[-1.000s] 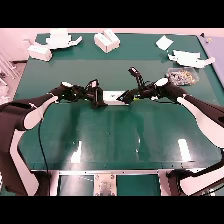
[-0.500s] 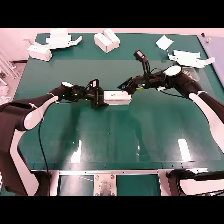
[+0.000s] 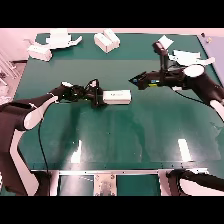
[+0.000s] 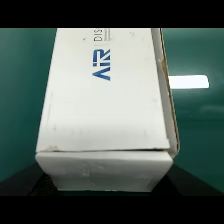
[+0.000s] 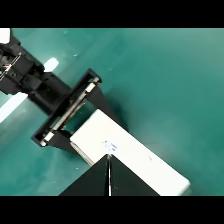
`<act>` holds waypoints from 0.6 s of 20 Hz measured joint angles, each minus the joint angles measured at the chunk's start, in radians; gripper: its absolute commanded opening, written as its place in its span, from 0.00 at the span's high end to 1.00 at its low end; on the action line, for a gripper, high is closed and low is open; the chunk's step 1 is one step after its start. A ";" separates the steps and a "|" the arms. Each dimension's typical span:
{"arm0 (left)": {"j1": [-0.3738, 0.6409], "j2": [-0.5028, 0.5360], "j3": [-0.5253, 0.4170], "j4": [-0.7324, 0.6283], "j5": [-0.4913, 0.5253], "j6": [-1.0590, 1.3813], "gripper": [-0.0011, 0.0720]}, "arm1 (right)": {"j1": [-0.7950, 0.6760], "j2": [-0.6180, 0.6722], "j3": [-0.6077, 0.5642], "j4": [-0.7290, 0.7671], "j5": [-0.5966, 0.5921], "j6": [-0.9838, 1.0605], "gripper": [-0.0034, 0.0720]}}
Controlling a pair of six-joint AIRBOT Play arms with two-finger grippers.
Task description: Fold the box and place the chain.
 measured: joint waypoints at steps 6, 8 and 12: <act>0.000 0.000 0.000 -0.023 -0.006 0.000 0.34 | -0.093 0.319 -0.245 -0.074 -0.205 0.007 0.95; 0.000 0.000 0.000 -0.026 -0.007 0.000 0.34 | -0.143 0.423 -0.327 -0.088 -0.252 0.008 0.95; 0.000 0.000 0.000 -0.030 -0.010 0.000 0.35 | -0.232 0.565 -0.476 -0.101 -0.297 0.011 0.95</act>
